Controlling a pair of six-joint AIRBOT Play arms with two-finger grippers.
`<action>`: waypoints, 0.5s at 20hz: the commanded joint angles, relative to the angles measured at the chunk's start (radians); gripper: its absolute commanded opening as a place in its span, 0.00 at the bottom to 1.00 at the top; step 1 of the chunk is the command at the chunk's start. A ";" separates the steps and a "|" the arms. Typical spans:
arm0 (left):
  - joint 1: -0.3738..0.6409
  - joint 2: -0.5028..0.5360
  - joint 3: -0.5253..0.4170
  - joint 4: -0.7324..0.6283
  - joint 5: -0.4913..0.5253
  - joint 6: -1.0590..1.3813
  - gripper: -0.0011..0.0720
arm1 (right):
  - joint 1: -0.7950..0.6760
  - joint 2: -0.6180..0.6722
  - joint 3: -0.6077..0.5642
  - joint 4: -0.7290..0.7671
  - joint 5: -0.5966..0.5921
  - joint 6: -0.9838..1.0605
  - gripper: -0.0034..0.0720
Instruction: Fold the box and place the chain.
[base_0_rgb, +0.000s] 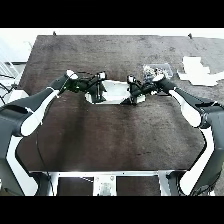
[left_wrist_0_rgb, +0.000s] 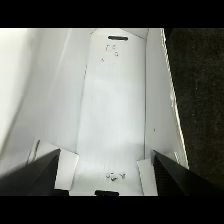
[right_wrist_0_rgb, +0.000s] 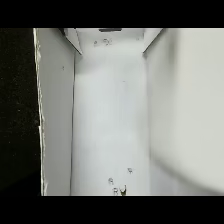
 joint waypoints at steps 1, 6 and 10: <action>0.001 -0.001 0.000 -0.003 0.014 -0.002 0.98 | 0.000 -0.001 0.000 0.001 0.000 0.000 0.75; 0.008 0.004 0.005 0.005 -0.013 -0.009 0.97 | 0.000 -0.001 0.000 0.001 0.000 0.000 0.76; 0.057 0.031 0.005 0.002 -0.076 -0.032 0.57 | 0.000 -0.001 0.000 0.001 0.000 0.000 0.75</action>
